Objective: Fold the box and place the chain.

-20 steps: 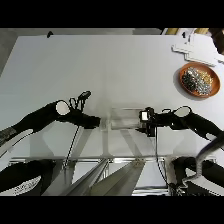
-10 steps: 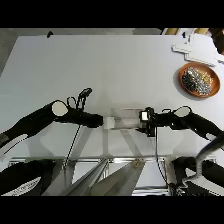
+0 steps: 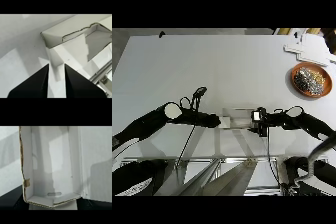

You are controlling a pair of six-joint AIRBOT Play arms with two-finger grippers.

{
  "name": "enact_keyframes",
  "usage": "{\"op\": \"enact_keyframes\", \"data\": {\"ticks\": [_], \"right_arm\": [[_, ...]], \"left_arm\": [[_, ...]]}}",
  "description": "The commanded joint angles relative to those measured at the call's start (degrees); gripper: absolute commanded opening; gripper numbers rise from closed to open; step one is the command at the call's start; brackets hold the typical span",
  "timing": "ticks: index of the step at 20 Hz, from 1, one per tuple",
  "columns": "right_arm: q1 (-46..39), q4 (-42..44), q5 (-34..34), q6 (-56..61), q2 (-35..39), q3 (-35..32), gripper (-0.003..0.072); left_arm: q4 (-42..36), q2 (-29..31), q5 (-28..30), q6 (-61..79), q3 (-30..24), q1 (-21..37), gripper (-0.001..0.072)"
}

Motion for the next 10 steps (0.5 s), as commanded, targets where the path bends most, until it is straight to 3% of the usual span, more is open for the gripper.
{"op": "enact_keyframes", "data": {"ticks": [1, 6, 10], "right_arm": [[0.04, 0.0, 0.0, 0.02, 0.04, -0.02, 0.0322], [0.02, 0.0, 0.02, 0.0, 0.04, -0.02, 0.0322], [0.02, 0.0, 0.0, 0.0, 0.04, -0.02, 0.0322]], "left_arm": [[-0.46, 0.07, 1.75, -0.17, 0.15, -0.92, 0.0281], [-0.44, -0.07, 2.58, -0.17, 0.28, -1.81, 0.0281], [1.95, -2.78, 1.9, -0.9, 3.63, -3.69, 0.0281]]}}
